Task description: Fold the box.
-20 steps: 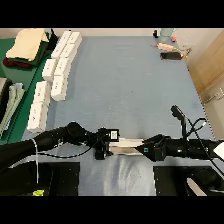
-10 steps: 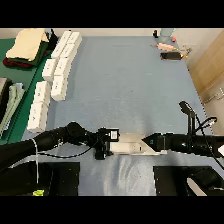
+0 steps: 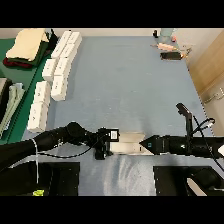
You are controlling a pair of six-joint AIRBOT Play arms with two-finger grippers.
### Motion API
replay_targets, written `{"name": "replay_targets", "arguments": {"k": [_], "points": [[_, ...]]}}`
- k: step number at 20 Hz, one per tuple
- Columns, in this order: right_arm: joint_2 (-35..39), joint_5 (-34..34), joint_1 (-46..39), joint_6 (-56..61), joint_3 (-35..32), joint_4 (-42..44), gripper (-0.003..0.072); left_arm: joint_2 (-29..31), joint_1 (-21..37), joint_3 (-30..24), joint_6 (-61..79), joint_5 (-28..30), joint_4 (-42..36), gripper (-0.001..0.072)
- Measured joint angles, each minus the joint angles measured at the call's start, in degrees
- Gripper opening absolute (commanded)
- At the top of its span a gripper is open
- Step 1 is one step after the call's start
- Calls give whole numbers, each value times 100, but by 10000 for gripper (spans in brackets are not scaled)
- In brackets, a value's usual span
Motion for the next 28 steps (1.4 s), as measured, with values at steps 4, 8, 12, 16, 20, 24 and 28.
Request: {"name": "replay_targets", "arguments": {"k": [4,8,12,16,20,24,28], "points": [[-422,-166,4,-420,-118,651,529,0,0,0,-2,0,2,526],[-1381,-546,4,-1759,-149,1974,210,0,0,0,-2,0,0,526],[-2490,-728,7,-3101,-68,3110,210,0,0,0,-15,4,0,526],[-3254,-1204,7,-3713,177,3366,210,0,0,0,-11,2,0,526],[-3635,-1626,7,-3906,297,3091,210,0,0,0,0,0,0,526],[-3869,-1794,7,-3974,323,2640,210,0,0,0,0,2,-2,526],[-4129,-1867,118,-4013,328,2216,206,0,0,0,-2,4,-4,526]]}}
